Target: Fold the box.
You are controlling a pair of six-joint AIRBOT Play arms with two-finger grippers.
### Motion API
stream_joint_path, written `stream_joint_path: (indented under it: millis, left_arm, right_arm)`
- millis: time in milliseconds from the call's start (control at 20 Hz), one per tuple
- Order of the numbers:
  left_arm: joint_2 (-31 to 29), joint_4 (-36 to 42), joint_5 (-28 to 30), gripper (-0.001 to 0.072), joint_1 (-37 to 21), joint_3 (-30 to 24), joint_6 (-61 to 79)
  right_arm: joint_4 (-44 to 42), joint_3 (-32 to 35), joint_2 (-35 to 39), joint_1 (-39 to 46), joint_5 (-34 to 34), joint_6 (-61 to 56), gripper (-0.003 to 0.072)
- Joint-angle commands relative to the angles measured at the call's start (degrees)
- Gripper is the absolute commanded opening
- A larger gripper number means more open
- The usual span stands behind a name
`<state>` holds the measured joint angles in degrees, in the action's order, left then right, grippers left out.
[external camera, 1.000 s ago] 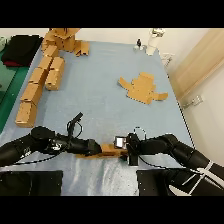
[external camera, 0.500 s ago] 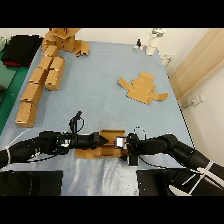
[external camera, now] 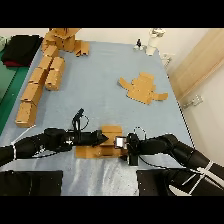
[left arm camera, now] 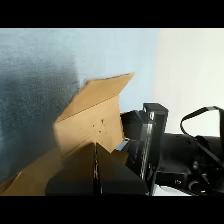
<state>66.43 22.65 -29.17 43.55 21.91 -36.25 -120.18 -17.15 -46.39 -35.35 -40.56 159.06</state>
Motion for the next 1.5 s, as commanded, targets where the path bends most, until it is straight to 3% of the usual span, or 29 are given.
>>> stream_joint_path:
  millis: [0, 200, 650, 800, 1450]
  left_arm:
    - [0.13, -7.17, 0.81, 0.001, -0.09, 0.42, -5.2]
    - [0.13, -12.72, 0.59, 0.001, -1.36, 1.05, -7.58]
    - [1.73, -26.73, -1.27, 0.001, -3.65, 7.8, -14.19]
    - [4.59, -27.17, -4.13, 0.0011, -3.63, 7.91, -14.19]
    - [8.22, -30.38, -3.98, 0.0011, -3.65, 9.77, -14.12]
  right_arm:
    - [0.0, -0.02, 0.02, 0.0, 0.0, 0.0, 0.0499]
    - [0.0, -0.02, 0.02, 0.0, 0.0, 0.0, 0.0499]
    - [0.0, -0.02, 0.02, 0.0, -0.02, 0.0, 0.0499]
    - [0.0, -0.02, 0.02, 0.0, 0.0, 0.0, 0.0499]
    - [0.0, -0.04, 0.02, 0.0, 0.0, -0.02, 0.0499]
